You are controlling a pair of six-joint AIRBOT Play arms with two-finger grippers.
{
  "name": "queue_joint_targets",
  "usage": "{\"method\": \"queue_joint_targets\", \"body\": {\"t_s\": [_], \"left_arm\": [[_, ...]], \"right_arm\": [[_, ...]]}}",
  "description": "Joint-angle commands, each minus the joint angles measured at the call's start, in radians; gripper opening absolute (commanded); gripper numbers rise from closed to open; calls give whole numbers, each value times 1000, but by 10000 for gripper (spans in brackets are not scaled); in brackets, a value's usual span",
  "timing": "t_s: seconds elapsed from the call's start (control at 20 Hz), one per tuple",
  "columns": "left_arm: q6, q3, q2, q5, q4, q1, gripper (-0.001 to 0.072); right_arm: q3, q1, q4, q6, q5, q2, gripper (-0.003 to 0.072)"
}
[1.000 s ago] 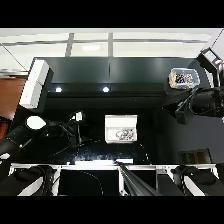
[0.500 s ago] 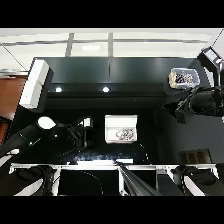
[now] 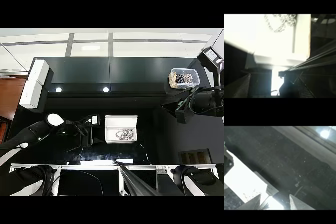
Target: Fold the box and place the chain.
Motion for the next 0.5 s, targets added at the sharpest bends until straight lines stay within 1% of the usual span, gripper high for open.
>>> {"method": "queue_joint_targets", "body": {"t_s": [0.0,0.45], "left_arm": [[6,37,-35,-10,-18,-21,702],[5,49,-52,-14,-37,-62,701]], "right_arm": [[0,0,0,0,0,0,438],[0,0,0,0,0,0,439]]}}
